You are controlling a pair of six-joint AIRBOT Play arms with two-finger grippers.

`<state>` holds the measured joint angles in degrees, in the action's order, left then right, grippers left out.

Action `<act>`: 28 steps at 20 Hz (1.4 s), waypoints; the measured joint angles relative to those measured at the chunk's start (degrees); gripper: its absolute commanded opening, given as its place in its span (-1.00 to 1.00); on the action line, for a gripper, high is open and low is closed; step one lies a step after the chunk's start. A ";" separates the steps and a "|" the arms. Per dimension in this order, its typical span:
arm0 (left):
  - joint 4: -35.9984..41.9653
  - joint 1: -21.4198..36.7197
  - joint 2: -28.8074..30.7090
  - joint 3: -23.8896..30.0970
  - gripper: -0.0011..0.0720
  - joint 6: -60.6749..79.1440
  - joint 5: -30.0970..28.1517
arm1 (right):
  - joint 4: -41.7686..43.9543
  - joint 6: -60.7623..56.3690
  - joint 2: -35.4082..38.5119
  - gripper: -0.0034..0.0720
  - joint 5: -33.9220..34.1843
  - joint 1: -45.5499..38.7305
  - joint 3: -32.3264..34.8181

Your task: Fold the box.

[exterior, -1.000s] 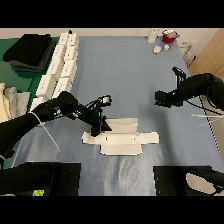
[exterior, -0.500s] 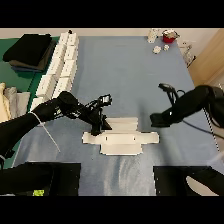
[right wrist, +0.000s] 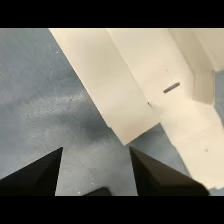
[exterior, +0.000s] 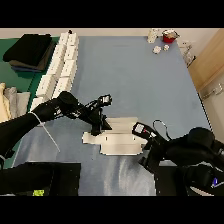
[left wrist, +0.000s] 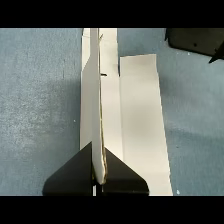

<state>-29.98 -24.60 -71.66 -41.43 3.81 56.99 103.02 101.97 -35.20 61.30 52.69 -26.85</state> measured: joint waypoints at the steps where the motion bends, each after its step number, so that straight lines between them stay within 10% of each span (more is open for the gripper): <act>1: -0.02 0.00 0.00 0.00 -0.94 0.00 0.00 | -1.99 0.70 -1.20 0.98 -2.36 1.81 0.28; 11: -0.02 0.00 0.00 0.00 -0.94 0.00 0.02 | -12.70 2.36 -14.32 0.95 -14.43 6.19 0.48; 28: 0.00 0.00 -0.02 0.00 -0.94 0.00 0.02 | -22.80 -21.29 -12.68 0.99 -7.28 6.34 -5.51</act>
<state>-29.98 -24.60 -71.68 -41.43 3.81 57.01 80.23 80.68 -47.88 54.02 59.02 -32.36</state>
